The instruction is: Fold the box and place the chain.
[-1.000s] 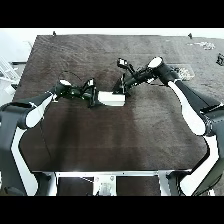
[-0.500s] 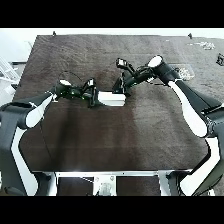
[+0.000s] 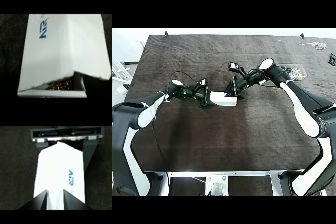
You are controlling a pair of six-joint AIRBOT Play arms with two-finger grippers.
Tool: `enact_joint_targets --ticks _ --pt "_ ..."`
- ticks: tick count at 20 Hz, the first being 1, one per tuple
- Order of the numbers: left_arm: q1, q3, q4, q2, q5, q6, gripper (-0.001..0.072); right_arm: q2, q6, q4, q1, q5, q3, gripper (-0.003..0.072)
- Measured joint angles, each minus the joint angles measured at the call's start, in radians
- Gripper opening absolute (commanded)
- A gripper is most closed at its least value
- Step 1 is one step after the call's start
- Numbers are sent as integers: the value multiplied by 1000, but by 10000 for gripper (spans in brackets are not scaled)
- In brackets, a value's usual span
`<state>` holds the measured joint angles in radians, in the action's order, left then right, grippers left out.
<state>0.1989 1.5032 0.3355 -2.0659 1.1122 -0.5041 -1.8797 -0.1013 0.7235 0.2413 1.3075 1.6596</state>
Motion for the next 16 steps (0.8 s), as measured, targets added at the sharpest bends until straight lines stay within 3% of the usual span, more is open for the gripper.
enact_joint_targets --ticks 16 --pt "0 0 -1 0 -1 10 542 37 26 -14 -2 -126 -50 305"
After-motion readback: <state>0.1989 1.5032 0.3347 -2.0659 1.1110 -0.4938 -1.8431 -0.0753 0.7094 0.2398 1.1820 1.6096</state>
